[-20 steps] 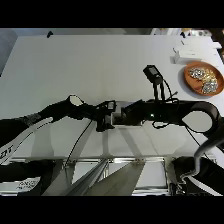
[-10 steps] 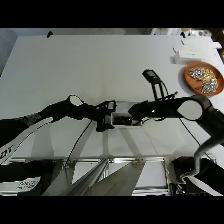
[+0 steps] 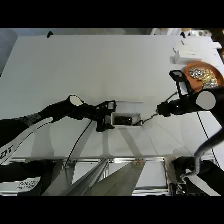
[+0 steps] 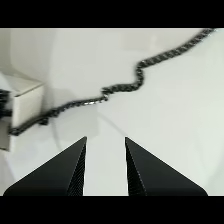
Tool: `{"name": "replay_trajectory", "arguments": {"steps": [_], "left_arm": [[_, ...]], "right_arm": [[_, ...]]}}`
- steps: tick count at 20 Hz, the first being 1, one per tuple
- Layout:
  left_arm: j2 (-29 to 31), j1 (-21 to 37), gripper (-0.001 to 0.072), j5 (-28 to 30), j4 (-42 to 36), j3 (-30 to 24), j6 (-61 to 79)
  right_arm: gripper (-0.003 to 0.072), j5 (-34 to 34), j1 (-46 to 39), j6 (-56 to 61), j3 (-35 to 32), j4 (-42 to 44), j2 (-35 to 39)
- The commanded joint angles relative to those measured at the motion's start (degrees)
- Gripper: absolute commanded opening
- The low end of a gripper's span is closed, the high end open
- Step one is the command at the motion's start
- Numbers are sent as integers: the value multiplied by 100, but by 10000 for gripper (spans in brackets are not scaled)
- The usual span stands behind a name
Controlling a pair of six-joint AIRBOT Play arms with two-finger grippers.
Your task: Fold the box and place the chain.
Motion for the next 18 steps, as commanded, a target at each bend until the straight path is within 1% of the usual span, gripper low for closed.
{"name": "replay_trajectory", "arguments": {"steps": [1,4,7,11,13,14,18], "left_arm": [[4,0,271,0,0,0,2],[4,0,271,2,0,0,0],[4,0,271,2,2,0,2],[4,0,271,0,0,0,0],[2,0,271,2,0,0,2],[4,0,271,0,2,0,2],[4,0,271,0,2,0,2]], "right_arm": [[277,-190,-98,225,-190,-332,-247],[277,-501,-98,225,-402,-326,-730],[277,-835,-96,240,-455,-284,-1110],[267,-1300,-98,487,-457,-293,-1141],[226,-1561,-98,527,-459,-286,-1147],[220,-1648,-98,529,-459,-286,-1147],[219,-1628,-98,529,-463,-317,-1150]]}}
